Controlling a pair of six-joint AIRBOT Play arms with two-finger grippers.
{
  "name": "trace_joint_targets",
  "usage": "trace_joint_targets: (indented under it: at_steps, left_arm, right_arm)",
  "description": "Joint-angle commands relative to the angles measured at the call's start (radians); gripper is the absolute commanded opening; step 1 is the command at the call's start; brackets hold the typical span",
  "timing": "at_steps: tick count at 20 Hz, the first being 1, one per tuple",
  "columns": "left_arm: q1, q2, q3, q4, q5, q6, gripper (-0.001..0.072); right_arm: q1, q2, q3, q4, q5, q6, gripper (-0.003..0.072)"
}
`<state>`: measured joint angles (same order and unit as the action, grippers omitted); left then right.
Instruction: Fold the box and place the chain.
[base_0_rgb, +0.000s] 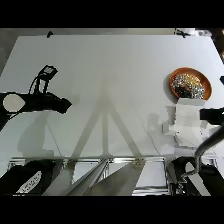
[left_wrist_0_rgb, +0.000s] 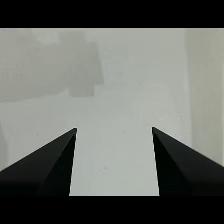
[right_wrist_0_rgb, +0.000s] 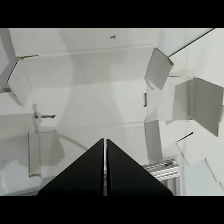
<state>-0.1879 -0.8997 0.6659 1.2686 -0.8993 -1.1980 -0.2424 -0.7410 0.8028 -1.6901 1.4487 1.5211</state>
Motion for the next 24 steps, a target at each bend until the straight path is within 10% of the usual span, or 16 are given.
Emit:
trace_joint_targets:
  at_steps: [1, 4, 6, 15, 21, 24]
  left_arm:
    - [0.001, -0.001, 0.000, 0.000, 0.000, 0.000, 0.0506]
    - [0.001, -0.001, 0.000, 0.000, 0.000, 0.000, 0.0506]
    - [0.001, -0.001, 0.000, 0.000, 0.000, 0.000, 0.0506]
    - [0.001, -0.001, 0.000, 0.000, 0.000, 0.000, 0.0506]
    - [0.001, -0.001, 0.000, 0.000, 0.000, 0.000, 0.0506]
    - [0.001, -0.001, 0.000, 0.000, 0.000, 0.000, 0.0506]
  right_arm:
    - [-0.137, -0.094, 0.081, -0.042, -0.010, -0.098, 0.0017]
    - [-0.185, -0.168, 0.084, -0.175, -0.027, -0.153, 0.0505]
    - [-0.218, -0.222, 0.084, -0.234, -0.031, -0.201, 0.0617]
    - [-0.361, -0.472, 0.082, -0.210, -0.045, -0.275, 0.0596]
    - [-0.377, -0.550, 0.028, -0.163, -0.087, -0.349, 0.0379]
    - [-0.377, -0.550, 0.013, -0.159, -0.109, -0.349, 0.0122]
